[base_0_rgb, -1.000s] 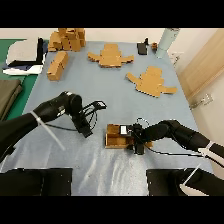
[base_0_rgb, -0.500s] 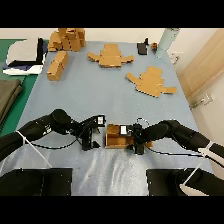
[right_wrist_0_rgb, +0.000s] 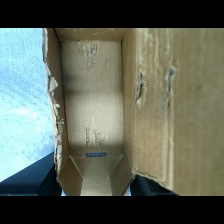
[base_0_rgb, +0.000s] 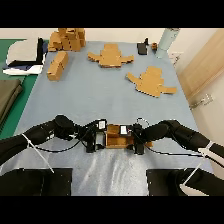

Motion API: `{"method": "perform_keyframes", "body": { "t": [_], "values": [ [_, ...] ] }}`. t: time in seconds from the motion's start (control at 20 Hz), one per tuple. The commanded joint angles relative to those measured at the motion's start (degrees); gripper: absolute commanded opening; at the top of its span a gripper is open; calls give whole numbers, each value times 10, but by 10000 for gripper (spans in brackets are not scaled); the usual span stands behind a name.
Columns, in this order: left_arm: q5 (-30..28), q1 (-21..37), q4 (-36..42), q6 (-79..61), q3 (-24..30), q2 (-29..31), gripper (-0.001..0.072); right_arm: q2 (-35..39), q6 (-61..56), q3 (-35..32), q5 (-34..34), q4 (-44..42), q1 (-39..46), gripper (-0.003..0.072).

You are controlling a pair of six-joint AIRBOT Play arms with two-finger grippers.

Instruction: Fold the box.

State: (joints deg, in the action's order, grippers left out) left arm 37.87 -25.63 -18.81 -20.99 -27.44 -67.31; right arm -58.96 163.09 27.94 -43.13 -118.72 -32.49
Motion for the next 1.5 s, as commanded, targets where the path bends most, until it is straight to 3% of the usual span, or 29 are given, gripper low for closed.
{"method": "perform_keyframes", "body": {
  "t": [0.0, 0.65, 0.95, 1.4, 1.45],
  "values": [
    [-20, -17, 12, -11, 1, -3, 670, 0, 0, 0, 0, 0, 0, 530],
    [-78, -62, -10, 20, -16, -21, 669, 0, 0, 0, 0, 0, 0, 530],
    [-78, -75, -53, 53, -26, -31, 668, 0, 0, 0, 0, 0, 0, 530],
    [-77, -76, -57, 61, -32, -36, 656, 0, 0, 0, 0, 0, 0, 530],
    [-77, -76, -56, 60, -32, -36, 603, 0, 0, 0, 0, 0, 0, 530]
  ]
}}
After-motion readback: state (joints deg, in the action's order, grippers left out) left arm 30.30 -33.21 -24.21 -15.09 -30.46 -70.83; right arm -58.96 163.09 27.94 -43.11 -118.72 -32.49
